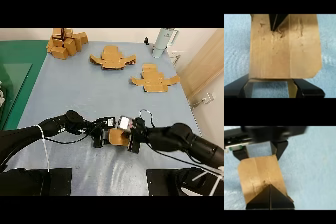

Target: Fold the box.

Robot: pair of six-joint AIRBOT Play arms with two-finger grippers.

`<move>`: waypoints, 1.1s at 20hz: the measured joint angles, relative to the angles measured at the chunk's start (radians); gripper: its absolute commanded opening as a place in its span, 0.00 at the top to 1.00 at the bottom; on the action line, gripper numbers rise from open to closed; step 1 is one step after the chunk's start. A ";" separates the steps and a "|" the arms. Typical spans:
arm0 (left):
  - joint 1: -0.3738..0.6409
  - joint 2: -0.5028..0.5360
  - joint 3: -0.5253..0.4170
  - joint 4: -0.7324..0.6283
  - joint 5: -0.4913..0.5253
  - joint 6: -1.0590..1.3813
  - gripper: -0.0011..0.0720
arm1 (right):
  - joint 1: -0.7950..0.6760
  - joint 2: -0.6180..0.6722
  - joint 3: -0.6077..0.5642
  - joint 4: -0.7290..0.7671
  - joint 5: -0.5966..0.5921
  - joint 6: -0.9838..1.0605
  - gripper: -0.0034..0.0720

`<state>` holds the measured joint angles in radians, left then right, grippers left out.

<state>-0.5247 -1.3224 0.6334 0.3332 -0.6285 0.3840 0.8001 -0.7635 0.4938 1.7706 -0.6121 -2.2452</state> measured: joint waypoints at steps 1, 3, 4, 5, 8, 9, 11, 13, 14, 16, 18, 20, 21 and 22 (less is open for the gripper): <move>0.000 0.000 0.000 0.000 0.000 0.000 0.30 | 0.024 0.014 -0.017 -0.034 0.024 0.000 0.72; 0.000 0.000 0.000 0.000 0.000 0.000 0.30 | 0.064 0.031 -0.040 -0.100 0.057 -0.002 0.44; 0.000 0.000 0.000 0.000 0.000 0.000 0.30 | 0.078 0.037 -0.047 -0.123 0.068 -0.010 0.42; 0.000 0.000 0.000 0.000 0.000 0.000 0.30 | 0.087 0.039 -0.052 -0.136 0.078 -0.025 0.42; 0.000 0.000 0.000 0.000 0.000 0.000 0.30 | 0.103 0.033 -0.060 -0.164 0.095 -0.080 0.34; 0.000 0.000 0.000 0.000 0.000 0.000 0.30 | 0.105 0.030 -0.062 -0.165 0.098 -0.095 0.34; 0.000 0.000 0.000 0.000 0.000 0.000 0.30 | 0.108 0.024 -0.063 -0.161 0.103 -0.121 0.34; 0.000 0.000 0.000 0.000 0.000 0.000 0.30 | 0.110 0.020 -0.064 -0.140 0.104 -0.143 0.34; 0.000 0.000 0.000 0.000 0.000 0.000 0.30 | 0.110 0.019 -0.064 -0.132 0.106 -0.151 0.34; 0.000 0.000 0.000 0.000 0.000 0.000 0.30 | 0.111 0.018 -0.064 -0.120 0.109 -0.163 0.34; 0.000 0.000 0.000 0.000 0.000 0.000 0.30 | 0.111 0.017 -0.064 -0.114 0.116 -0.165 0.34; 0.000 0.000 0.000 0.000 0.000 0.000 0.30 | 0.111 0.017 -0.064 -0.110 0.121 -0.170 0.32; 0.000 0.000 0.000 0.000 0.000 0.000 0.30 | 0.111 0.016 -0.064 -0.110 0.123 -0.172 0.24; 0.000 0.000 0.000 0.000 0.000 0.000 0.30 | 0.111 0.016 -0.064 -0.109 0.125 -0.173 0.22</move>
<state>-0.5247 -1.3224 0.6334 0.3332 -0.6285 0.3840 0.9112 -0.7475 0.4297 1.6615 -0.4870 -2.4184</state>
